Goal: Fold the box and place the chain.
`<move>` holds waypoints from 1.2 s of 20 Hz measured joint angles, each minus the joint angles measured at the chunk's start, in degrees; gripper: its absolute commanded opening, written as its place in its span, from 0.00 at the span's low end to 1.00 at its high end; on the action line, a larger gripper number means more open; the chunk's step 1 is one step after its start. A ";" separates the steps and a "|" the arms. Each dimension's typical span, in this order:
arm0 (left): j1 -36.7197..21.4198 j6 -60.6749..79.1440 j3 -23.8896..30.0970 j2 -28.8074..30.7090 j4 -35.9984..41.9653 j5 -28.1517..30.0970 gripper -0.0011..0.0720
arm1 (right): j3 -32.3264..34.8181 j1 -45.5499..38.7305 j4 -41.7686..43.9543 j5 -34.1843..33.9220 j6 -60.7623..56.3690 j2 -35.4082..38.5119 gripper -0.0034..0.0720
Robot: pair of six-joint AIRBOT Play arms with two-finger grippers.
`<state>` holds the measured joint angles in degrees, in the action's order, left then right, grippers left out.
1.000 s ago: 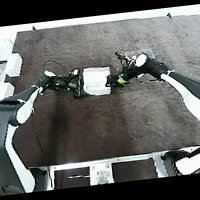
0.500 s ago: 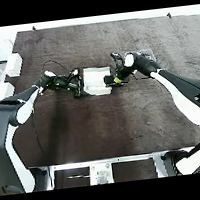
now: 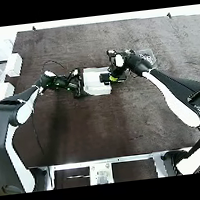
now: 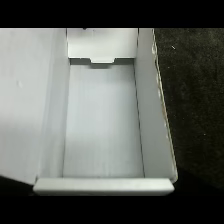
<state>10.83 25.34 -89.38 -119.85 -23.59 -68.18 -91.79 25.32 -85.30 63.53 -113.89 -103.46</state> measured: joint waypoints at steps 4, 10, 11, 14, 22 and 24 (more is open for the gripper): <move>0.00 0.00 0.02 0.00 0.02 -0.11 0.87 | -0.46 0.22 -0.79 0.17 -2.03 -1.36 0.56; 0.02 0.00 0.02 0.00 0.09 0.02 0.87 | -1.62 0.24 -3.02 1.46 -5.46 -2.29 0.43; 0.02 0.00 0.02 0.00 0.09 0.04 0.87 | -1.81 0.26 -3.30 1.68 -5.92 -2.40 0.42; 0.04 0.00 0.02 0.00 0.09 0.04 0.87 | -2.29 0.26 -4.11 2.12 -7.80 -2.49 0.42; 0.04 0.00 0.02 0.00 0.07 0.02 0.87 | -2.67 0.55 -4.92 2.67 -11.17 -2.93 0.42; 0.04 0.00 0.02 0.00 0.02 -0.07 0.87 | -2.67 0.61 -4.94 3.13 -11.39 -3.26 0.42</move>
<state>10.87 25.34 -89.36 -119.85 -23.57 -68.25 -94.45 25.93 -90.24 66.65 -125.27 -106.72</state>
